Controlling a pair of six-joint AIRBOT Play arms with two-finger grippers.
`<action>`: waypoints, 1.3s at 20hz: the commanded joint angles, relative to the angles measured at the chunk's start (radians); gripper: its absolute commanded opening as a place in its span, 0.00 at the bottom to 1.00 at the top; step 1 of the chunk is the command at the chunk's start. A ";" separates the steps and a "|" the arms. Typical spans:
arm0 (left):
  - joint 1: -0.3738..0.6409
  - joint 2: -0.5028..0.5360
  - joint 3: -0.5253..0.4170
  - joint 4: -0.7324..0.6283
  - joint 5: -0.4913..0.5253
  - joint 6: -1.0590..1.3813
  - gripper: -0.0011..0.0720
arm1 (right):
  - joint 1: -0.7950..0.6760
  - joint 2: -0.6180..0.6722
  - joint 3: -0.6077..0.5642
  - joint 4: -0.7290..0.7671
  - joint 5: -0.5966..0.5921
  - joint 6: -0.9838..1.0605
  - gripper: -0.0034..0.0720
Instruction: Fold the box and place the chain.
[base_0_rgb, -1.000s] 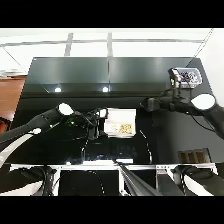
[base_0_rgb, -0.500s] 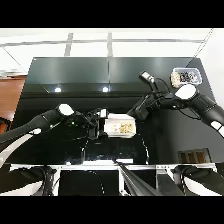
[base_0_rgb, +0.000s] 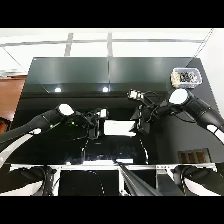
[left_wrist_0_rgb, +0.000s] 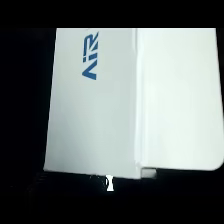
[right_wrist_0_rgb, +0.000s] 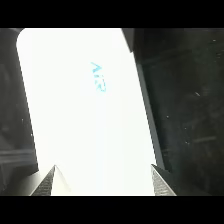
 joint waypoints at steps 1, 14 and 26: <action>0.000 -0.001 0.000 0.000 -0.001 0.000 0.56 | 0.014 0.000 -0.004 -0.007 0.012 -0.028 0.97; 0.000 -0.001 0.000 0.000 -0.008 0.000 0.56 | 0.052 0.000 -0.006 -0.049 -0.074 -0.017 0.61; 0.000 -0.001 0.000 0.000 -0.009 0.000 0.56 | 0.052 0.000 -0.008 -0.070 -0.063 -0.017 0.41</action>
